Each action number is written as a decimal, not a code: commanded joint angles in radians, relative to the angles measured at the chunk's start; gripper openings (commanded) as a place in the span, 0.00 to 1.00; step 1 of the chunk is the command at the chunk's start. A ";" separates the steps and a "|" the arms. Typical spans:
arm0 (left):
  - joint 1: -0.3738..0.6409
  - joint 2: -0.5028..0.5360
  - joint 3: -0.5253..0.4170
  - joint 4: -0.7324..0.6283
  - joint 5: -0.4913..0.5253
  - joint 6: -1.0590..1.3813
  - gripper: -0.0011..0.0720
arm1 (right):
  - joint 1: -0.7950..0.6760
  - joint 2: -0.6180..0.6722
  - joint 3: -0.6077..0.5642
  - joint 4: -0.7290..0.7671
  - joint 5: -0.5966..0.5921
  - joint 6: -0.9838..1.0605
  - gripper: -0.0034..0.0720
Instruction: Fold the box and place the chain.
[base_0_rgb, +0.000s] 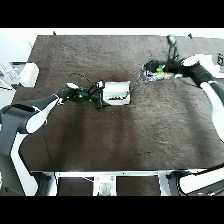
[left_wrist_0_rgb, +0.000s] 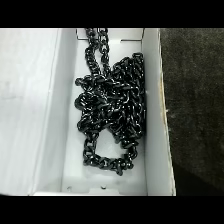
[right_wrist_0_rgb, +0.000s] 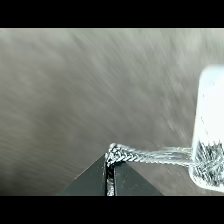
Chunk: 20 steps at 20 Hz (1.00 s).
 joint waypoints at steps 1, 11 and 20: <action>0.001 0.000 0.000 0.000 0.000 0.000 0.51 | 0.011 0.214 -0.026 -0.043 0.034 0.063 0.06; 0.001 0.000 0.000 0.000 0.000 0.000 0.51 | 0.201 0.522 -0.109 -0.137 0.063 0.115 0.06; 0.001 0.000 0.000 0.000 0.000 0.000 0.51 | 0.356 0.520 -0.154 -0.136 0.007 0.114 0.06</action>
